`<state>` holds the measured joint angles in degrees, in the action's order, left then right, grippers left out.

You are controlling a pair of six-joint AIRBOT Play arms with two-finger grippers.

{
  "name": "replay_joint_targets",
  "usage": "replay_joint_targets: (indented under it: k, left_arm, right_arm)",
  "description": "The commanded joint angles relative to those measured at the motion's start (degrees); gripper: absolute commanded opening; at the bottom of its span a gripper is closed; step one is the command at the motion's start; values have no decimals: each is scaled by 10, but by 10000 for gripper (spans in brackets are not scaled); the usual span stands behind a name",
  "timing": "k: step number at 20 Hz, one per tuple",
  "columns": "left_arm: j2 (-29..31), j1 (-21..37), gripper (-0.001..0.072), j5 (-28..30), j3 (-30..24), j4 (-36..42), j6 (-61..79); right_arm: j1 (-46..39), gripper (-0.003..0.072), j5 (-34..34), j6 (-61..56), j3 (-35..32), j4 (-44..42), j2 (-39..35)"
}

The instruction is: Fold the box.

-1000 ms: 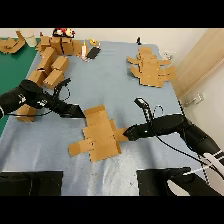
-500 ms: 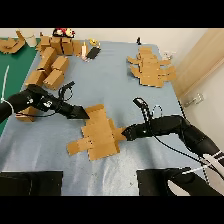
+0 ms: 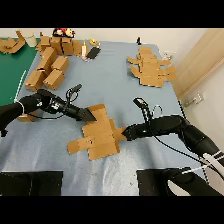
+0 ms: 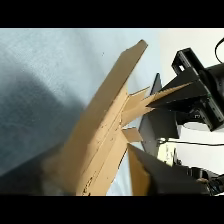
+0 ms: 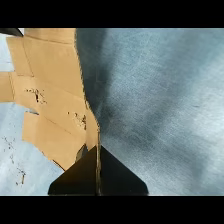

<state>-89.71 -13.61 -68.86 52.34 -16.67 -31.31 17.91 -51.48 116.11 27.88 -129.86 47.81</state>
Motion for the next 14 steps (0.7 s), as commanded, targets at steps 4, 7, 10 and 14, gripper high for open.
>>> replay_joint_targets:
  k: [4, 7, 10, 14]
  left_arm:
    - [-3, -3, 340, -18, 0, 12, 49]
    - [-3, -2, 339, -18, 0, 11, 55]
    - [-3, -2, 44, -18, 0, 10, 71]
    - [-3, -2, 29, -19, 0, 9, 92]
  right_arm:
    - [1, 0, 0, -2, 0, 2, 5]
    - [1, 0, 0, -2, 0, 2, 5]
    - [1, 1, 0, -2, 0, 5, 5]
    - [1, 2, 0, -2, 0, 5, 5]
